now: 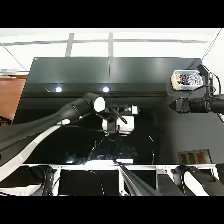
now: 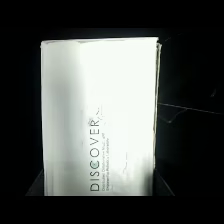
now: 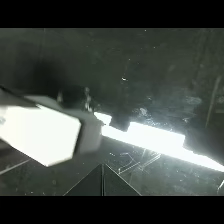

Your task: Fold the box and place the chain.

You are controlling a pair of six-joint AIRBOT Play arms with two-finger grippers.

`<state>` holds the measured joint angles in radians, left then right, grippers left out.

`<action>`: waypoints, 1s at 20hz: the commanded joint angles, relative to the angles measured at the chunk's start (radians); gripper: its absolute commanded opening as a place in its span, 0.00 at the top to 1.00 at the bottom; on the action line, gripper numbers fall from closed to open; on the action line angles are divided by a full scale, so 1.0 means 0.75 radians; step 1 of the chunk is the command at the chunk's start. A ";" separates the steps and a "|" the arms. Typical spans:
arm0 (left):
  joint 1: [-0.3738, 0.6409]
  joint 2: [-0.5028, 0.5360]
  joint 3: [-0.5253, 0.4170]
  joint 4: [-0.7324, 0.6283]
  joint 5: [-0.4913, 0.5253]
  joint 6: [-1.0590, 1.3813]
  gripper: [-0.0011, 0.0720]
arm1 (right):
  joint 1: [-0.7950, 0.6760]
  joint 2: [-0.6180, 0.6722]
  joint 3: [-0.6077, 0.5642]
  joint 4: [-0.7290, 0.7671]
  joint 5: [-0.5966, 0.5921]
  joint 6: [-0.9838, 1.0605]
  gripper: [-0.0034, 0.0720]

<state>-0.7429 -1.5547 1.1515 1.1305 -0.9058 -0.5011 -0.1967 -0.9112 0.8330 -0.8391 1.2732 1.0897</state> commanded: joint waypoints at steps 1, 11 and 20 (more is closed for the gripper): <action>0.185 0.007 0.092 0.136 -0.163 -0.257 0.61 | -0.001 0.001 -0.001 0.000 -0.003 0.015 0.94; 1.234 -0.254 0.653 0.226 -0.020 -0.777 0.61 | 0.000 0.001 -0.001 0.017 -0.003 0.089 0.94; 1.469 -0.700 1.214 0.322 -0.190 -0.810 0.61 | 0.000 0.001 -0.001 0.228 -0.049 0.213 0.94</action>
<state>0.3218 -2.0125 1.9900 1.3365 -1.0580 -1.0966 -0.1967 -0.9108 0.8330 -0.7113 1.2495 1.2243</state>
